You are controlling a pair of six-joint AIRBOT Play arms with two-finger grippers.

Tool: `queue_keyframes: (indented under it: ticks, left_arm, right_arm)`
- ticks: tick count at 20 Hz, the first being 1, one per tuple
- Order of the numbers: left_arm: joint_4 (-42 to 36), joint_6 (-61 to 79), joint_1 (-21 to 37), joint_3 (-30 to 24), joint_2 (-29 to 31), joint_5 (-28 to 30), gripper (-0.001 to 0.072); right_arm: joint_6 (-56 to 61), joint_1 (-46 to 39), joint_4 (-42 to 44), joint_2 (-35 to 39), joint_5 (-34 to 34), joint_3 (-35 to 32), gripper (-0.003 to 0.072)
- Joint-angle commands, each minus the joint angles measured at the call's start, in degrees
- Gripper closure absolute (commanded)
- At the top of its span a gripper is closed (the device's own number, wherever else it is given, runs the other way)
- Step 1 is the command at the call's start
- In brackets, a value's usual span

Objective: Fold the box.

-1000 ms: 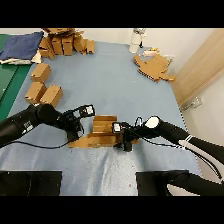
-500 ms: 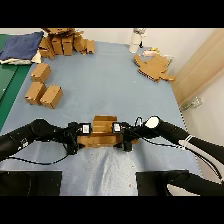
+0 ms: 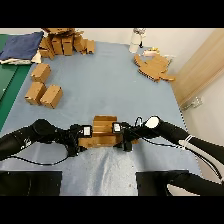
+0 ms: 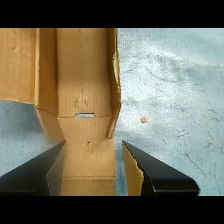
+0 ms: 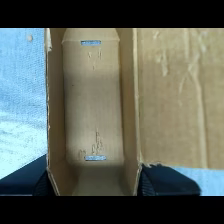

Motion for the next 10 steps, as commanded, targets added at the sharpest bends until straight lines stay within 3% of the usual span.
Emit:
queue_keyframes:
  ticks: [1, 10]
  left_arm:
    - [0.3, -2.1, 0.1, 0.0, -0.4, 0.9, 0.0174]
    - [1.2, -5.0, 0.3, 1.3, -0.5, 0.3, 0.0174]
  right_arm:
    - [0.0, 0.0, 0.0, 0.0, 0.0, 0.0, 0.0106]
    - [0.0, 0.0, 0.0, 0.0, 0.0, 0.0, 0.0105]
